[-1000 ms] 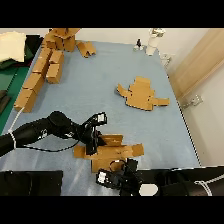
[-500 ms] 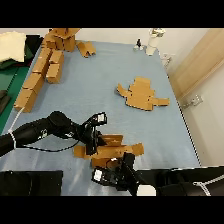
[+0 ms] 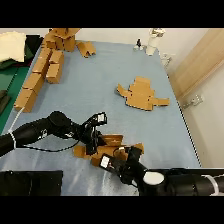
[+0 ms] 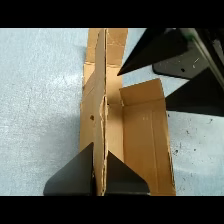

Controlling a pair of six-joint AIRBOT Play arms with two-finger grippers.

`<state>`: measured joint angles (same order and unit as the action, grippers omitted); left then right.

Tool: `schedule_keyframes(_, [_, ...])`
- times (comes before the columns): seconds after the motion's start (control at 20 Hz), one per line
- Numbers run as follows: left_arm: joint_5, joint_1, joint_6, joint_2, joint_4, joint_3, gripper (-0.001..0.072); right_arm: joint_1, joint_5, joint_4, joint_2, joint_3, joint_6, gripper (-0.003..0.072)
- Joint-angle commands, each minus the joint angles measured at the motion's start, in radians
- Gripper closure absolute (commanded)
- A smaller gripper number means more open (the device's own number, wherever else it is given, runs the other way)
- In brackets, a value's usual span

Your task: Fold the box.

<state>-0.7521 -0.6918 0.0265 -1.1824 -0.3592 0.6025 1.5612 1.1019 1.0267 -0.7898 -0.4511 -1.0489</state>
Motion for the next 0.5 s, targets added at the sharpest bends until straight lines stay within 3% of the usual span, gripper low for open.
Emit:
schedule_keyframes(0.0, [0.0,0.0,0.0,0.0,0.0,0.001,0.0694,-0.106,-0.145,0.089,0.133,0.069,-0.213,-0.0026])
schedule_keyframes(0.25, [0.0,0.0,0.0,0.0,0.0,0.001,0.0695,-0.234,-0.19,0.107,0.218,0.092,-0.378,-0.0026])
schedule_keyframes(0.45, [0.0,0.0,0.0,0.0,0.0,0.001,0.0694,-0.385,-0.287,0.275,0.218,0.092,-0.644,-0.0027])
